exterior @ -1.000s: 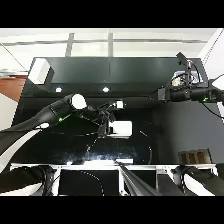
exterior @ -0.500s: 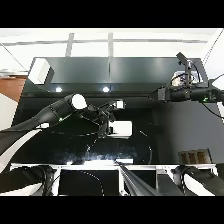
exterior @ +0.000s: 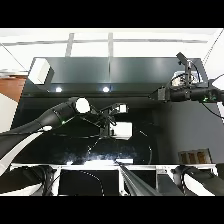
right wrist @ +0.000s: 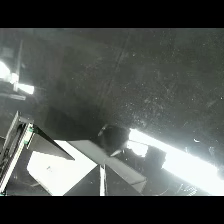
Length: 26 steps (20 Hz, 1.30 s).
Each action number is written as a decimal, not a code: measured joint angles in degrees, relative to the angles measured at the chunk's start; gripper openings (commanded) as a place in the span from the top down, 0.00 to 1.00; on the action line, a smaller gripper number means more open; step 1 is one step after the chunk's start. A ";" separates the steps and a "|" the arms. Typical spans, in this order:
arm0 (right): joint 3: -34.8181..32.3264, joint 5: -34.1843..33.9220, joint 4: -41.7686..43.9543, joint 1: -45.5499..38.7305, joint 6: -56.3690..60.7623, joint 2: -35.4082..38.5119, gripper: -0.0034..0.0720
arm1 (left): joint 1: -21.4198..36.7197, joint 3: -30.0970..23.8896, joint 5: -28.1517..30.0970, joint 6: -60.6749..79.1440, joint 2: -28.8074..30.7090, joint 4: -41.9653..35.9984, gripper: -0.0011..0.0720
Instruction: Fold the box and place the chain.
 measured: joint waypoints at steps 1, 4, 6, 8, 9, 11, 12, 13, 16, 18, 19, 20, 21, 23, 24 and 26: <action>0.00 0.00 -0.02 0.00 0.00 0.00 0.90 | -0.13 0.00 0.20 -0.42 -0.02 0.28 0.00; 0.00 0.00 0.00 -0.02 0.00 0.00 0.90 | -0.50 -0.37 1.51 -1.11 -0.02 0.83 0.00; 0.00 0.00 0.00 0.00 0.00 0.00 0.90 | -1.16 -1.29 3.02 -1.40 -0.09 1.11 0.00; 0.00 -0.02 0.00 0.00 0.00 0.00 0.90 | -2.32 -2.49 5.25 -1.49 -0.20 1.25 0.00; 0.00 -0.04 0.00 -0.02 0.00 0.00 0.90 | -2.93 -2.91 6.34 -1.66 -0.20 1.29 0.01; 0.00 -0.35 0.00 -0.02 0.13 0.00 0.90 | -3.87 -3.50 8.33 -1.66 -0.24 1.33 0.04; 0.00 -0.52 0.02 0.00 0.28 0.00 0.90 | -4.17 -3.67 9.20 -1.66 -0.24 1.44 0.20; 0.00 -0.63 0.02 0.00 0.31 0.00 0.90 | -4.28 -3.78 9.53 -1.66 -0.24 1.77 0.43; 0.00 -0.87 0.02 -0.02 0.46 0.00 0.90 | -3.63 -3.76 8.96 -2.84 -0.04 4.66 0.52; 0.00 -0.98 0.02 -0.07 0.46 0.00 0.90 | -0.98 -3.30 6.60 -6.03 0.68 8.59 0.52; 0.00 -0.96 0.04 -0.07 0.46 0.00 0.90 | 1.05 -3.06 5.40 -7.78 1.25 10.62 0.52; 0.00 -1.03 0.02 -0.09 0.46 0.00 0.90 | 3.85 -2.86 4.24 -9.53 2.03 12.48 0.52; 0.00 -1.03 0.04 -0.13 0.46 0.00 0.90 | 7.08 -2.71 2.99 -11.08 2.86 14.36 0.52; 0.00 -1.05 0.04 -0.13 0.46 0.00 0.90 | 15.30 -2.49 1.25 -14.43 4.85 16.96 0.52; 0.00 -1.05 0.02 -0.13 0.46 0.00 0.90 | 20.31 -2.45 0.26 -16.39 5.73 18.16 0.51; 0.00 -1.09 0.04 -0.13 0.46 0.00 0.90 | 31.01 -2.36 -0.85 -20.00 7.04 20.26 0.42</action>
